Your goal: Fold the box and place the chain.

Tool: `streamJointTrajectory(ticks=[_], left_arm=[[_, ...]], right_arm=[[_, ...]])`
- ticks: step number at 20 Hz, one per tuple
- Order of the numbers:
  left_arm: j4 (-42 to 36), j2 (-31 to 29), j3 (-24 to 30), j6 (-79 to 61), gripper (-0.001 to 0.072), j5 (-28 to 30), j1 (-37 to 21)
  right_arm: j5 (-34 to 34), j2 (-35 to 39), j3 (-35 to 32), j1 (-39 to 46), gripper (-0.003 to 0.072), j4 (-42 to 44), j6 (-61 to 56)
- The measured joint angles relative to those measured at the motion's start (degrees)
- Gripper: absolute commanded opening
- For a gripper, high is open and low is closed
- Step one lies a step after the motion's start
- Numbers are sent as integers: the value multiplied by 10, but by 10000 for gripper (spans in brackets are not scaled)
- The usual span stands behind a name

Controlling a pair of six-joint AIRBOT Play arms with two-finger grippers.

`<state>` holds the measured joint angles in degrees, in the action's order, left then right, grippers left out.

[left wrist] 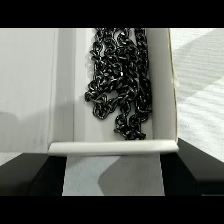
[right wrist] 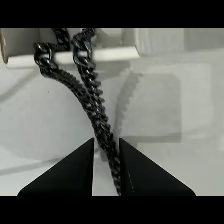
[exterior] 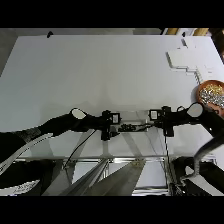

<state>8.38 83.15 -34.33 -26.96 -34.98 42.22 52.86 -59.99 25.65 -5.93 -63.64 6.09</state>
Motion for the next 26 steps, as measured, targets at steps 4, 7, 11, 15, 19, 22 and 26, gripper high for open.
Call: streamJointTrajectory(ticks=[4, 7, 11, 15, 19, 22, 26], left_arm=[[0, 0, 0, 0, 333, 0, 0], [0, 0, 0, 0, 333, 0, 0], [0, 0, 0, 0, 333, 0, 0], [0, 0, 0, 0, 333, 0, 0], [0, 0, 0, 0, 333, 0, 0], [0, 0, 0, 0, 333, 0, 0], [0, 0, 0, 0, 333, 0, 0]], right_arm=[[3, 2, 0, -30, 16, -25, -16], [13, 52, 0, -40, 16, -57, -40], [37, 137, 0, -44, 16, -51, -55], [54, 202, 0, -45, 16, 30, -57], [60, 225, 0, -47, 16, 121, -56], [59, 231, 0, -66, 16, 171, -44], [21, 227, 0, -127, 16, 213, -32]])
